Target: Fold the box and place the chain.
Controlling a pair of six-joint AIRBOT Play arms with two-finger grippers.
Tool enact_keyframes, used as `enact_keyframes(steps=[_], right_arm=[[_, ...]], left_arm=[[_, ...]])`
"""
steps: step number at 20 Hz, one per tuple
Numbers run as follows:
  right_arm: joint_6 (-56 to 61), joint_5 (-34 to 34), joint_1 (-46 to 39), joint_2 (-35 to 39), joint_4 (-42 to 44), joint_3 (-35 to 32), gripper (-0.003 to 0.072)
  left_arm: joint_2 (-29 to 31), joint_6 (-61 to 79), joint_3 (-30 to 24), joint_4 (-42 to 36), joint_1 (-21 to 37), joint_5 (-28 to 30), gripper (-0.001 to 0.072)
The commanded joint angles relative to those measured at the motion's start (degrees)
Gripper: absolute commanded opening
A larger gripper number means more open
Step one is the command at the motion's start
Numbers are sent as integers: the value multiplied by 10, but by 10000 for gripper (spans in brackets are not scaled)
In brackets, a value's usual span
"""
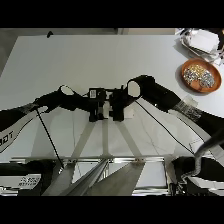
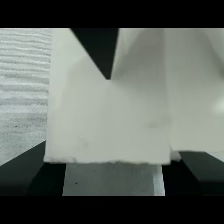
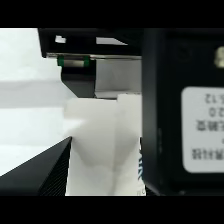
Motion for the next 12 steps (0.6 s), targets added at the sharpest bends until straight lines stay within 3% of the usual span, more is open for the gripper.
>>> enact_keyframes(steps=[1,7,8,10,12], right_arm=[[10,-3,0,-1,-8,0,457],[10,5,0,-1,-7,0,392],[10,5,0,-1,-7,0,367],[10,7,0,-1,-7,0,229],[10,14,0,-1,-7,0,217]], left_arm=[[0,0,0,0,0,0,181],[0,0,0,0,0,0,181],[0,0,0,0,0,0,181],[0,0,0,0,0,0,182],[0,0,0,0,0,0,182]])
